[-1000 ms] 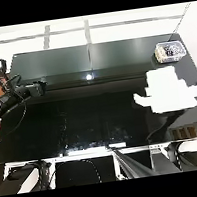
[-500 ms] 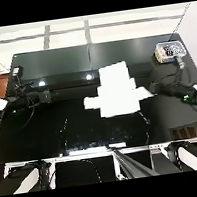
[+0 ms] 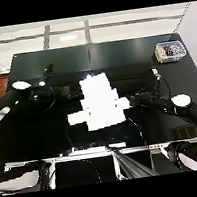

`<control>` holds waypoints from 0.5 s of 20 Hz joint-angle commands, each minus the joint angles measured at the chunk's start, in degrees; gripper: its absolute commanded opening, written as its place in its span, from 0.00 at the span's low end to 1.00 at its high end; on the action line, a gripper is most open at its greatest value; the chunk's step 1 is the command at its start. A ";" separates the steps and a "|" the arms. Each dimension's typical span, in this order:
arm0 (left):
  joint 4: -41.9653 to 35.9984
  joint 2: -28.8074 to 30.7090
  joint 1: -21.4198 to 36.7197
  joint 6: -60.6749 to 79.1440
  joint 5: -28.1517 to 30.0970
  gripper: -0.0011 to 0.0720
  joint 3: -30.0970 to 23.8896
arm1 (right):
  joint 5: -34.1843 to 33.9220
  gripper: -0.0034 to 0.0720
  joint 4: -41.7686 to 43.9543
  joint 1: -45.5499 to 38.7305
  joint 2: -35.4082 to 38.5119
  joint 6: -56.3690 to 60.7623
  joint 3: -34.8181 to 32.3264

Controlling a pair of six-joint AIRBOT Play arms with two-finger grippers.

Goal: Fold the box and place the chain.

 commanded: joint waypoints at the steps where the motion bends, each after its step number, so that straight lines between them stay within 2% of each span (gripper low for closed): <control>1: 3.17 -10.05 -4.61 -2.64 -4.55 0.98 9.33 | -1.27 0.06 0.39 1.66 0.09 0.72 -0.17; 3: 2.97 -14.51 -4.98 1.14 -12.44 0.98 13.18 | -1.36 0.06 0.39 1.66 0.09 0.72 -0.17; 6: 2.64 -21.20 -5.29 7.34 -31.41 0.94 17.62 | -1.36 0.06 0.35 1.66 0.09 0.70 -0.17; 7: 3.78 -22.86 -5.20 6.62 -34.36 0.88 18.93 | -1.36 0.06 0.37 1.66 0.09 0.70 -0.17; 8: 4.96 -24.24 -5.20 6.29 -34.82 0.77 20.24 | -1.33 0.06 0.35 1.66 0.09 0.70 -0.17; 9: 5.20 -25.57 -5.33 5.31 -34.84 0.71 21.59 | -1.33 0.06 0.35 1.66 0.09 0.72 -0.17; 10: 5.22 -26.73 -5.75 4.66 -35.12 0.69 23.15 | -1.36 0.06 0.35 1.66 0.09 0.72 -0.17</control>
